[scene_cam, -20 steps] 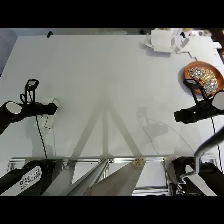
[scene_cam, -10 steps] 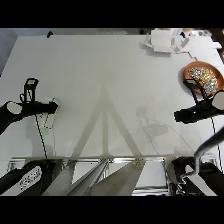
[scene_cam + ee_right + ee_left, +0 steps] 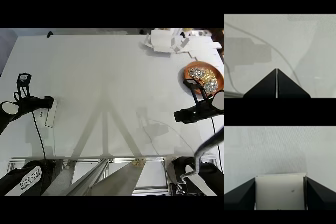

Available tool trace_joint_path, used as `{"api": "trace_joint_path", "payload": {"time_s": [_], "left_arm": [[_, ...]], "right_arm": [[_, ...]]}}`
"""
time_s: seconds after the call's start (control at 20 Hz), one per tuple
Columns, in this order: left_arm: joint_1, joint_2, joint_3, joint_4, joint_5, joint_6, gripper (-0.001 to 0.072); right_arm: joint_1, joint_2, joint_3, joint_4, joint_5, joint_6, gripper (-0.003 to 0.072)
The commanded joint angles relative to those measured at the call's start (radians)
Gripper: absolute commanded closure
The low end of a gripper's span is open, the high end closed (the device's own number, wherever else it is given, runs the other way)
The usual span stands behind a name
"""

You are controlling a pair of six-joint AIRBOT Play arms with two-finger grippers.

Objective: Fold the box and place the chain.

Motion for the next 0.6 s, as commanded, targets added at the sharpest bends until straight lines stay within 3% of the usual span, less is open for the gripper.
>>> {"api": "trace_joint_path", "payload": {"time_s": [0.0,0.05,0.15,0.25,0.3,0.4,0.55], "left_arm": [[-0.006,-0.01,0.001,-0.037,-0.012,0.0,0.022],[-0.008,-0.014,0.001,-0.037,-0.018,0.0,0.0232],[-0.008,-0.014,0.001,-0.037,-0.037,0.0,0.0389],[-0.008,-0.012,0.001,-0.037,-0.044,0.0,0.0395],[-0.008,-0.009,0.001,-0.037,-0.044,0.0,0.0347],[-0.008,0.012,0.001,-0.037,-0.043,0.0,0.0149],[-0.007,0.077,0.001,-0.036,-0.052,0.0,0.0131]], "right_arm": [[-0.001,0.001,0.0,0.0,0.0,0.0,0.0671],[-0.001,0.001,0.0,0.0,0.0,0.0,0.0671],[-0.001,0.001,0.0,0.0,0.0,0.0,0.0671],[-0.001,0.001,0.0,0.0,0.0,0.0,0.0671],[-0.001,0.001,0.0,0.0,0.0,0.0,0.0671],[-0.001,0.001,0.0,0.0,0.0,0.0,0.0671],[-0.001,0.001,0.0,0.0,0.0,0.0,0.0671]]}}
